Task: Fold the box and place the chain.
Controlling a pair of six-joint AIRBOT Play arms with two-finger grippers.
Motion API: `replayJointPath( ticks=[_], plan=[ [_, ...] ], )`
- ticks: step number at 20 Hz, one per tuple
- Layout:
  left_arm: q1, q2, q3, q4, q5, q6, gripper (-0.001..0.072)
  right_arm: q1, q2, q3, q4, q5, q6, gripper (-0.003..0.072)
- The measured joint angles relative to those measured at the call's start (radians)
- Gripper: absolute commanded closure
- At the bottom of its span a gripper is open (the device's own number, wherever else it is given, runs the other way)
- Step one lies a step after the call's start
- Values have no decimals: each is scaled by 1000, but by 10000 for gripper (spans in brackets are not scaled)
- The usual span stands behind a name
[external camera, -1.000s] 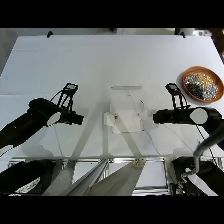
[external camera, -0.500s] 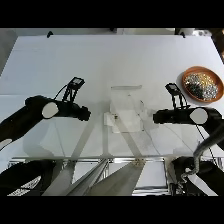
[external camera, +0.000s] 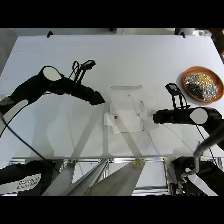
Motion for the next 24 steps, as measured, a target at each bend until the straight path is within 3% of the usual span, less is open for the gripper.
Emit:
replayJointPath(
  ticks=[8, 19, 20, 23, 24],
  plan=[
    [-44, -143, 83, -148, -59, 218, 295, 0, 0, 0, 3, 0, 0, 676],
    [-99, -210, 89, -251, 15, 341, 302, 0, 0, 0, 8, 2, 0, 676],
    [-107, -217, 89, -255, 10, 349, 326, 0, 0, 0, 8, 2, 0, 676],
    [-124, -235, 89, -254, -13, 365, 546, 0, 0, 0, 8, 2, 0, 676],
    [-127, -237, 89, -248, -19, 367, 577, 0, 0, 0, 6, 4, 0, 676]
  ],
)
